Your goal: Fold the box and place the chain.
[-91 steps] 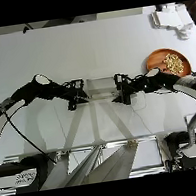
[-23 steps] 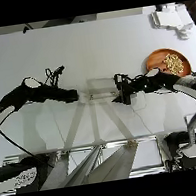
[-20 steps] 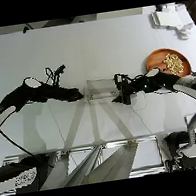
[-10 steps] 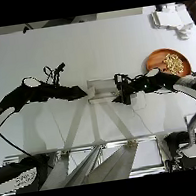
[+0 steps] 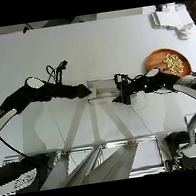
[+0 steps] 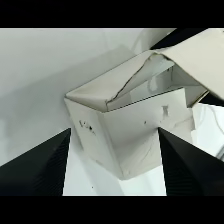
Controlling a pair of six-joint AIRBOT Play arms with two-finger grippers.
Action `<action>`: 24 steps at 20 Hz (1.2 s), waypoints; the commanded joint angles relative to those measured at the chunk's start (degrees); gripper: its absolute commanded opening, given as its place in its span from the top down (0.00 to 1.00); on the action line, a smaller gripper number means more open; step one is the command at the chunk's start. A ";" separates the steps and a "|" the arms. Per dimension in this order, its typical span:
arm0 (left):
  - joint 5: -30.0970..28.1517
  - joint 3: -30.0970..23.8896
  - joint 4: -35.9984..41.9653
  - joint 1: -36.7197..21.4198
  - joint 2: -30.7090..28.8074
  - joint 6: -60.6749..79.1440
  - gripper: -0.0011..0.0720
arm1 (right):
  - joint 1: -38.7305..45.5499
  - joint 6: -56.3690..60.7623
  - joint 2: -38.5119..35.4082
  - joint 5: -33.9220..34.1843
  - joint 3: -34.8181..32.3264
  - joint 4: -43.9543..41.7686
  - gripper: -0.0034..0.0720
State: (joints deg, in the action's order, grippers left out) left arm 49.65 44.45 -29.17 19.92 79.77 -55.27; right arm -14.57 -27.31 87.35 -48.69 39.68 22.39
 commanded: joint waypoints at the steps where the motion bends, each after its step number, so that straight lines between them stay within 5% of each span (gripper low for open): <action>1: -3.91 -0.02 -0.52 3.50 1.49 0.09 0.17 | 0.00 0.02 0.02 0.00 0.02 0.00 0.44; 11: -14.62 0.00 -9.01 5.53 2.19 -0.66 0.17 | 0.00 0.02 0.02 0.00 0.02 0.00 0.44; 18: -7.08 3.28 -9.68 5.53 -1.03 -6.45 0.03 | 0.00 0.02 0.02 0.00 0.02 0.00 0.44; 24: -0.31 9.27 -38.73 11.19 -0.83 -34.80 0.03 | 0.00 0.02 0.02 0.00 0.02 0.00 0.44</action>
State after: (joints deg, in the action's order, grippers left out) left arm 45.93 51.40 -53.60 28.58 79.02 -76.38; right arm -14.57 -27.31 87.35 -48.66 39.68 22.39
